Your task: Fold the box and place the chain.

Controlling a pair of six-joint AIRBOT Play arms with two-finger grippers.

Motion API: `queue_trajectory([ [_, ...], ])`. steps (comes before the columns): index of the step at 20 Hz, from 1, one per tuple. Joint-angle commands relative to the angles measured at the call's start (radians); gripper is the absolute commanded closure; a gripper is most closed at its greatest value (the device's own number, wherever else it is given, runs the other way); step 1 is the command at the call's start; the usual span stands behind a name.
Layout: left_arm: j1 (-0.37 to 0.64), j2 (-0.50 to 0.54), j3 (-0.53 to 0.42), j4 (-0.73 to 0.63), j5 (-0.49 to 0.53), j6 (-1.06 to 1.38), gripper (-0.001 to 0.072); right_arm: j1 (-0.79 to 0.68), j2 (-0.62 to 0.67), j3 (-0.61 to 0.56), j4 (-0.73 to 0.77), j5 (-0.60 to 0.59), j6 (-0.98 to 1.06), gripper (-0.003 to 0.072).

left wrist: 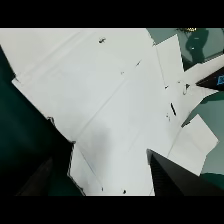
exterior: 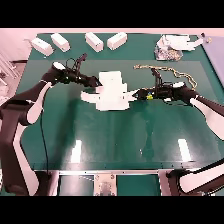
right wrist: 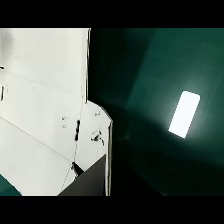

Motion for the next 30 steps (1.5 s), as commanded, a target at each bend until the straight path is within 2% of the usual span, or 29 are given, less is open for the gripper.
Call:
queue_trajectory([
  [1, -0.002, -0.037, 0.001, -0.048, -0.022, 0.014, 0.0057, -0.001, 0.0, 0.0, 0.0, 0.0, -0.002, 0.0676],
  [7, -0.002, -0.058, 0.001, -0.069, 0.007, 0.062, 0.0059, -0.001, 0.0, 0.0, 0.0, -0.001, -0.002, 0.0676],
  [9, -0.002, -0.058, 0.001, -0.085, 0.001, 0.068, 0.0173, -0.001, 0.0, 0.0, 0.0, -0.001, -0.002, 0.0677],
  [10, -0.002, -0.058, 0.001, -0.088, 0.002, 0.068, 0.0174, -0.001, 0.0, 0.0, 0.0, -0.003, -0.002, 0.0677],
  [11, -0.002, -0.058, 0.001, -0.088, -0.003, 0.074, 0.0253, -0.001, 0.0, 0.0, 0.0, -0.003, -0.002, 0.0677],
  [13, -0.002, -0.058, 0.001, -0.095, -0.008, 0.087, 0.0301, -0.001, 0.0, 0.0, 0.0, -0.003, -0.002, 0.0677],
  [17, -0.002, -0.064, 0.001, -0.159, -0.028, 0.129, 0.0301, -0.001, 0.0, 0.0, -0.002, -0.003, -0.003, 0.0676],
  [23, -0.002, -0.065, 0.001, -0.166, -0.051, 0.127, 0.0303, -0.001, 0.0, 0.0, -0.002, -0.003, -0.024, 0.0677],
  [24, -0.002, -0.066, 0.001, -0.166, -0.051, 0.127, 0.0366, -0.001, 0.0, 0.0, -0.002, -0.003, -0.024, 0.0677],
  [25, -0.002, -0.068, 0.001, -0.166, -0.05, 0.127, 0.0508, -0.001, 0.0, 0.0, -0.002, -0.003, -0.024, 0.0677],
  [28, -0.002, -0.076, 0.001, -0.165, -0.049, 0.138, 0.0547, -0.001, 0.0, 0.0, -0.002, -0.003, -0.024, 0.0677],
  [29, -0.002, -0.078, 0.001, -0.163, -0.048, 0.153, 0.069, -0.001, 0.0, 0.0, -0.002, -0.003, -0.024, 0.0677],
  [30, -0.002, -0.078, 0.0, -0.163, -0.047, 0.179, 0.069, -0.001, 0.0, 0.0, -0.002, -0.003, -0.024, 0.0677],
])
